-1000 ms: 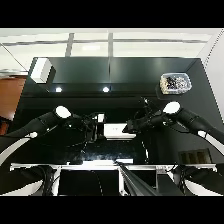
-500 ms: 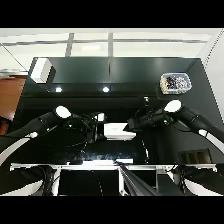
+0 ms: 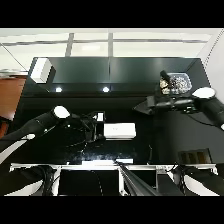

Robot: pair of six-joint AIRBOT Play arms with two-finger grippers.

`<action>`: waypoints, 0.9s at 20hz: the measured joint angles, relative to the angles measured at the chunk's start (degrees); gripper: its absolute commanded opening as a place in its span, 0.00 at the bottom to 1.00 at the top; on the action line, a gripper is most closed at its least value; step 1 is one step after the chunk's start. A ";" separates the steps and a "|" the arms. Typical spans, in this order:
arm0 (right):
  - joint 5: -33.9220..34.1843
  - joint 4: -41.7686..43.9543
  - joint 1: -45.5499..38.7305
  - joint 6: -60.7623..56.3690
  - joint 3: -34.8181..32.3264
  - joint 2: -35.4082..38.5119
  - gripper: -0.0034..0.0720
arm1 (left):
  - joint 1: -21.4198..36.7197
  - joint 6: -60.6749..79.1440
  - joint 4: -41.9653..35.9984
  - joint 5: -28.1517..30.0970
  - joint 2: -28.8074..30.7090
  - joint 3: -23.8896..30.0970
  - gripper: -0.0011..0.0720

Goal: Fold the box and place the chain.

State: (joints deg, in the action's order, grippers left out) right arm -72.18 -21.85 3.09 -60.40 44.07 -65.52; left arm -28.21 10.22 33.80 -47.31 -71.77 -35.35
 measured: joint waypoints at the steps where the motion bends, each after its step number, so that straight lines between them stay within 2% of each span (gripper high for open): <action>1: -0.74 0.11 -1.84 0.09 0.17 0.74 0.08 | 0.00 -2.45 1.86 -0.02 1.42 -0.04 0.99; 6: -2.89 0.09 -7.50 1.86 0.57 2.91 0.08 | -0.57 -13.84 9.55 -2.80 9.70 -0.22 0.99; 9: -3.10 -0.87 -8.44 2.69 0.63 3.30 0.08 | -2.91 -16.68 10.82 -2.58 11.13 -1.25 0.99; 12: -3.19 -2.01 -8.83 3.06 0.63 3.43 0.08 | -6.29 -18.69 10.97 0.35 9.75 -3.19 0.98; 18: -3.06 -4.00 -9.01 3.34 0.63 3.50 0.08 | -10.62 -22.10 8.39 3.10 2.12 -8.15 0.98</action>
State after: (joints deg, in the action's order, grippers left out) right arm -75.24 -25.85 -5.91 -57.06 44.71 -62.02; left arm -38.83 -11.88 42.19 -44.21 -69.65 -43.51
